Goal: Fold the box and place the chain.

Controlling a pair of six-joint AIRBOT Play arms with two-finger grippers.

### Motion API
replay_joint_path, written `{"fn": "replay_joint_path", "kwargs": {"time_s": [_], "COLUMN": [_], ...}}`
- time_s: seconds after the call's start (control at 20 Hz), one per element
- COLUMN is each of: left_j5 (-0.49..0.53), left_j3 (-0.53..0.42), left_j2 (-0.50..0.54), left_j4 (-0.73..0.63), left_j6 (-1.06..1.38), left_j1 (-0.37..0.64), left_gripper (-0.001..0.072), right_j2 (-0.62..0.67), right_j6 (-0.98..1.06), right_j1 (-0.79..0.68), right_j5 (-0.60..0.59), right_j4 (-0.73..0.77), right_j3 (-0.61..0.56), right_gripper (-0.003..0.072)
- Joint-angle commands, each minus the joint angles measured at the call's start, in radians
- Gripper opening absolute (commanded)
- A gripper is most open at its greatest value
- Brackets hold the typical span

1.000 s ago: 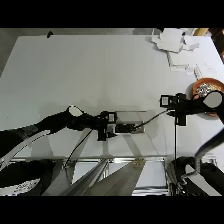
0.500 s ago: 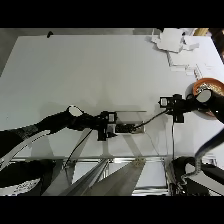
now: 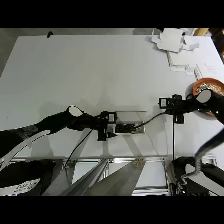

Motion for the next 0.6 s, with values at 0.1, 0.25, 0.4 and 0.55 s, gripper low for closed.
{"fn": "replay_joint_path", "kwargs": {"time_s": [0.1,0.25,0.4,0.55], "left_j5": [0.000,0.000,0.000,0.000], "left_j3": [0.000,0.000,0.000,0.000], "left_j2": [0.001,0.001,0.001,0.000], "left_j4": [0.000,0.000,0.000,0.000], "left_j6": [0.000,0.000,0.000,0.000], "left_j1": [0.000,0.000,0.000,0.000], "left_gripper": [0.0151,0.0151,0.0151,0.0151], "right_j2": [0.259,0.353,0.361,0.361], "right_j6": [0.133,0.192,0.192,0.232], "right_j1": [0.108,0.228,0.348,0.470], "right_j5": [0.283,0.314,0.245,0.076], "right_j4": [0.113,0.289,0.488,0.558], "right_j3": [0.001,0.001,0.000,0.000], "right_gripper": [0.0016,0.0016,0.0016,0.0015]}}
